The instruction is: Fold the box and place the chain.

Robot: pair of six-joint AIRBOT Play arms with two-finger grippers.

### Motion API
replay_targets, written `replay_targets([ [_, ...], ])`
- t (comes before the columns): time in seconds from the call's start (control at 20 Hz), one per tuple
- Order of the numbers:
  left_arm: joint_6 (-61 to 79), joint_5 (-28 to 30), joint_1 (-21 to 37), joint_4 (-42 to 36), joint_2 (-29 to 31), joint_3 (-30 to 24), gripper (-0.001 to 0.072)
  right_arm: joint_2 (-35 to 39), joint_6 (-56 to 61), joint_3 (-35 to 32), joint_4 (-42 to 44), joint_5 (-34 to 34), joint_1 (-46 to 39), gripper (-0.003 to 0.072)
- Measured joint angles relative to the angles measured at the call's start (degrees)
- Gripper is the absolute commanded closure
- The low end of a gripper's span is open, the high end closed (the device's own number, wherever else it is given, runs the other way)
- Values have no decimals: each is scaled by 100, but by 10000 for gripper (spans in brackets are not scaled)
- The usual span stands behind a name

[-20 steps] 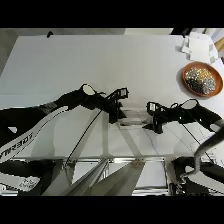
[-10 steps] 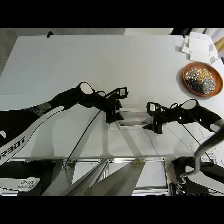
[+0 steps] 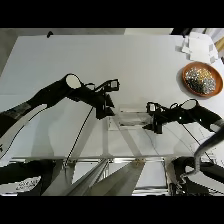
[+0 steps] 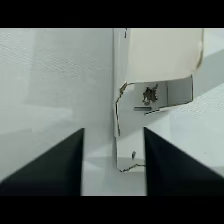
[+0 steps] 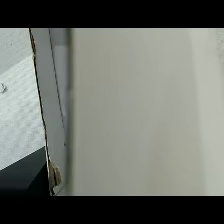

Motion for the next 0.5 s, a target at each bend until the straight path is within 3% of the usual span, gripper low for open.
replay_targets([
  [0.1,-57,-168,26,24,190,0,658,0,0,0,0,0,-2,312],
  [0.15,-74,-269,26,26,267,0,706,0,0,-2,0,0,0,312],
  [0.5,-293,-737,-208,-177,479,0,708,0,0,-2,0,-2,0,312],
])
